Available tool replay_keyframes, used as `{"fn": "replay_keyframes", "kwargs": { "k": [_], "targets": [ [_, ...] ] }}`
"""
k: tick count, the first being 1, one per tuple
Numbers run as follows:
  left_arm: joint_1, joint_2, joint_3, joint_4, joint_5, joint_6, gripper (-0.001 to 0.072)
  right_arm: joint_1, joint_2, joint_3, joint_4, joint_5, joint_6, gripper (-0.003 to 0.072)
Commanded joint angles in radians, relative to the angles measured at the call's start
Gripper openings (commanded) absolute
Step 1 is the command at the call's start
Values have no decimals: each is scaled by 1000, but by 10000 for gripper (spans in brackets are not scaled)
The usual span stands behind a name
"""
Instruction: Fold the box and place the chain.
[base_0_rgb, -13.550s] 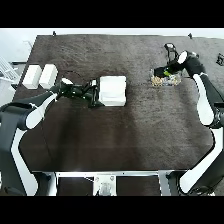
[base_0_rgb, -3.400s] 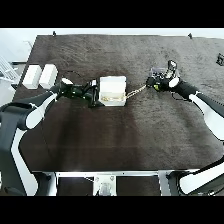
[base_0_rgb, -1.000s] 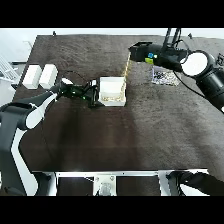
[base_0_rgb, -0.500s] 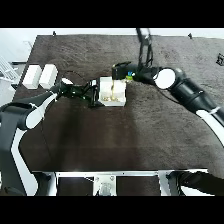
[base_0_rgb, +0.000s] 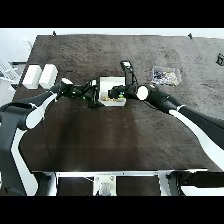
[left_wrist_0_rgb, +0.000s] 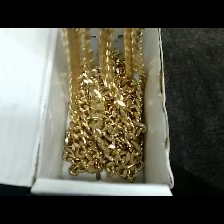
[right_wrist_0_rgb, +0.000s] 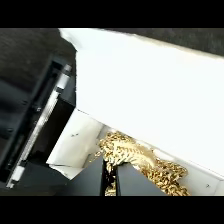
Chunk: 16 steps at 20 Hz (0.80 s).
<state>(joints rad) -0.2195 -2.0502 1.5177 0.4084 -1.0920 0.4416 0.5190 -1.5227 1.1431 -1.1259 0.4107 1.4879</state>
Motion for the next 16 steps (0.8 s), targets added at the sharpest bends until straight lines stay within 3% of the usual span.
{"fn": "replay_keyframes", "kwargs": {
  "k": [1,3,5,10,14,16],
  "targets": [
    [1,1,0,0,0,0,579,0,-22,-3,-1,-19,0,24],
    [1,1,0,0,0,0,579,-1,-6,-3,-1,-20,0,444],
    [1,1,0,0,0,0,579,-1,38,-3,-1,-17,-8,405],
    [1,1,0,0,0,0,579,-31,277,-3,-86,0,-99,404],
    [1,1,0,0,0,0,579,-166,352,5,-87,20,-380,405],
    [1,1,0,0,0,0,579,-246,324,29,63,75,-603,404]
  ]
}}
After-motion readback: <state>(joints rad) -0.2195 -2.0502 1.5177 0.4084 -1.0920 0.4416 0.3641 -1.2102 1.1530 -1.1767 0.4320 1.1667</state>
